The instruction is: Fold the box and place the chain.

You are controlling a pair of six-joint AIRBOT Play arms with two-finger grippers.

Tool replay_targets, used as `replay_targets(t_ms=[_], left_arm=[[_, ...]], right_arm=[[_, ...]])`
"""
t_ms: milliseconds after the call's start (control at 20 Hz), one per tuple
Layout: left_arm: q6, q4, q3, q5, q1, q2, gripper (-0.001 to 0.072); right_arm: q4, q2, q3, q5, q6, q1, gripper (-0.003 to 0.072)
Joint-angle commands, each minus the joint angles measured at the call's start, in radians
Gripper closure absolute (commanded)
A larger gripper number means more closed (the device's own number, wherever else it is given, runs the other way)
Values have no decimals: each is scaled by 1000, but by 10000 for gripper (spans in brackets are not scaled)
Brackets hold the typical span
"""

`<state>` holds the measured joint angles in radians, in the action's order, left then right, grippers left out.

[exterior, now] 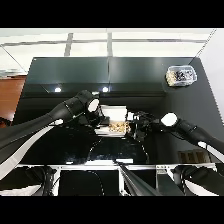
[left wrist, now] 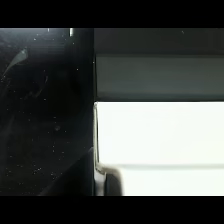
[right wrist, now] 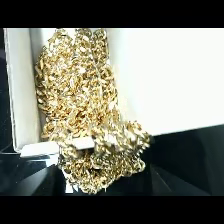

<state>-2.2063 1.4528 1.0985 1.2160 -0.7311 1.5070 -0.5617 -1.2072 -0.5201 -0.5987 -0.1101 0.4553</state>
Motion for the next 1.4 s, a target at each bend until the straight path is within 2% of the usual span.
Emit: replay_targets(t_ms=[0, 100, 150, 200, 300, 450, 550, 600, 650, 750, 900, 1000, 1150, 1200, 1250, 1350], left_arm=[[0, 0, 0, 0, 0, 0, 681], [0, 0, 0, 0, 0, 0, 681], [0, 0, 0, 0, 0, 0, 681], [0, 0, 0, 0, 0, 0, 681], [0, 0, 0, 0, 0, 0, 681], [0, 0, 0, 0, 0, 0, 681], [0, -2, 0, 0, 0, 0, 681], [0, -5, 0, 0, 0, 0, 681], [0, -5, 0, 0, 0, 0, 681], [0, -9, 0, 0, 0, 0, 681], [0, -24, 0, -3, 0, 0, 681], [0, -26, 0, -3, 0, 0, 681], [0, -25, 0, -4, 0, 0, 681], [0, -25, 0, -4, 0, 0, 681], [0, -25, 0, -3, 0, 0, 681], [0, -25, 0, -3, 0, 0, 681]], right_arm=[[30, -31, -10, -11, -47, 0, 112], [29, -31, -10, -9, -30, 0, 279], [29, -31, -10, -3, -11, 0, 290], [18, -28, -11, -3, 26, 0, 673], [-49, 9, -12, -6, 143, 0, 677], [-265, 141, -12, -6, 536, 0, 678], [-404, 263, -20, -50, 783, 0, 678], [-422, 324, -31, -83, 879, 0, 678], [-409, 370, -46, -112, 966, 0, 678], [-235, 423, -69, -126, 1041, 0, 678], [113, 420, -77, -56, 1025, 4, 677], [228, 410, -77, -3, 1010, 22, 677], [250, 370, -77, -7, 1015, 55, 652], [245, 348, -77, -11, 1030, 64, 435], [220, 330, -77, -19, 1059, 64, 404], [126, 326, -77, -18, 1094, 49, 405]])
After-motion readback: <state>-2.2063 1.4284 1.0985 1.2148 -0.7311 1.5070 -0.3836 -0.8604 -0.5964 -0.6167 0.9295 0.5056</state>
